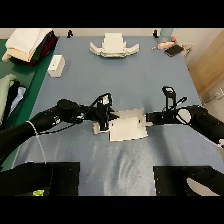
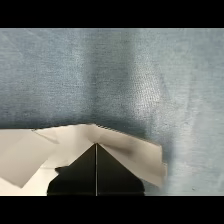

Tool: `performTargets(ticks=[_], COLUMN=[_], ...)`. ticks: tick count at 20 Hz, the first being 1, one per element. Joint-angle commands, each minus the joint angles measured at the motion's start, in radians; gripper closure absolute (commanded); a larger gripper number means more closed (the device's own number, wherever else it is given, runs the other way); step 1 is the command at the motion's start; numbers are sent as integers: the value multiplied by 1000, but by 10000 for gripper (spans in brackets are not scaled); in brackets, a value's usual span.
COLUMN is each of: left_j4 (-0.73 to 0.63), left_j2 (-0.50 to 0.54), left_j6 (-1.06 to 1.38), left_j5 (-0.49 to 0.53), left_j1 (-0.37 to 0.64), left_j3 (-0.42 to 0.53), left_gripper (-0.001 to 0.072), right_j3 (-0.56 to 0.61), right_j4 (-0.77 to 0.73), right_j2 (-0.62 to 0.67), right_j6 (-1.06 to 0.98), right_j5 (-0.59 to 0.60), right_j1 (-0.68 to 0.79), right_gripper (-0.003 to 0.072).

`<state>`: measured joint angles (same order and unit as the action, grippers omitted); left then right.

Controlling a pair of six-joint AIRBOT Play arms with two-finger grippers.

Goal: Fold the box.

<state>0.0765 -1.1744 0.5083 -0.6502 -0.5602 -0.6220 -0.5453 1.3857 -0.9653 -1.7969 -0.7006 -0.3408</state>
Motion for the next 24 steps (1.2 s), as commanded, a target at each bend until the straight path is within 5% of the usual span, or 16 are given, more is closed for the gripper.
performTargets(ticks=[1,8,12,15,24], left_j4=[65,158,199,209,216], left_j2=[-20,-32,-32,-12,10], left_j6=[-84,-128,-233,-247,-210], left_j5=[-13,-1,-259,-337,-162], left_j1=[1,65,81,76,-8], left_j3=[0,-6,-51,-55,14], left_gripper=[697,697,697,698,699], right_j3=[-1,-32,-45,-45,-45], right_j4=[-47,-55,-42,-18,-5], right_j2=[25,192,210,210,210], right_j6=[4,-2,-2,-22,-28], right_j5=[-1,-33,-41,-53,-55], right_j1=[-18,-20,-20,-20,-20], right_gripper=[685,685,685,685,684])
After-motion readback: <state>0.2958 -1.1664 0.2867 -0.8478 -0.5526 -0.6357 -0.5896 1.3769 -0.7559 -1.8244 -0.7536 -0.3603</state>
